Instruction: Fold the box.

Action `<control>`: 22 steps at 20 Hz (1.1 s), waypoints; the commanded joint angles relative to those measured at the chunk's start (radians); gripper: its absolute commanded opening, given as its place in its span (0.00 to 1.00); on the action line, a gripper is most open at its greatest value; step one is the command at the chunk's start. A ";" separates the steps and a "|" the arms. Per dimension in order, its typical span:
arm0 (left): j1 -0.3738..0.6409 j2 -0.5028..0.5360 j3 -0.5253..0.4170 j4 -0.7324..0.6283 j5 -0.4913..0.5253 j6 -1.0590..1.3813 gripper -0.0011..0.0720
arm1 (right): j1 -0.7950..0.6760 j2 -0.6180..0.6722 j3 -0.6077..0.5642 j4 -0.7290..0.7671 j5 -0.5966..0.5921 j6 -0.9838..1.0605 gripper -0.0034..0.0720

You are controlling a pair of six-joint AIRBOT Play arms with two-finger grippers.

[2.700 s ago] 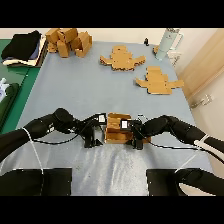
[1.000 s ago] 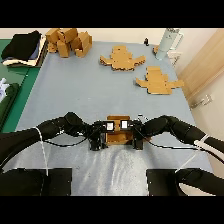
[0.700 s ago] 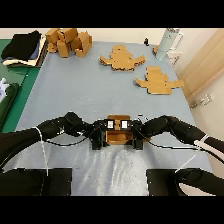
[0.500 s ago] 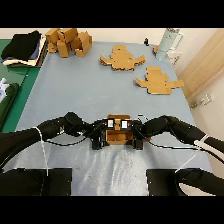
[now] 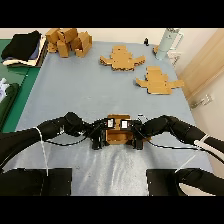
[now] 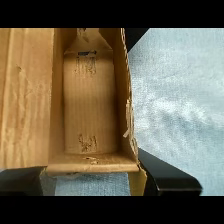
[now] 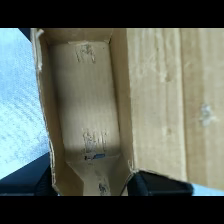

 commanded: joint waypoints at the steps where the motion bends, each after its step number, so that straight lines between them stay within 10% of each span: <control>1: 0.000 0.000 0.001 0.000 0.003 0.000 0.61 | 0.000 0.000 0.001 0.000 -0.001 -0.001 0.71; 22: 0.000 0.000 0.001 0.000 0.003 0.000 0.61 | 0.008 0.014 0.017 0.035 0.005 -0.001 0.71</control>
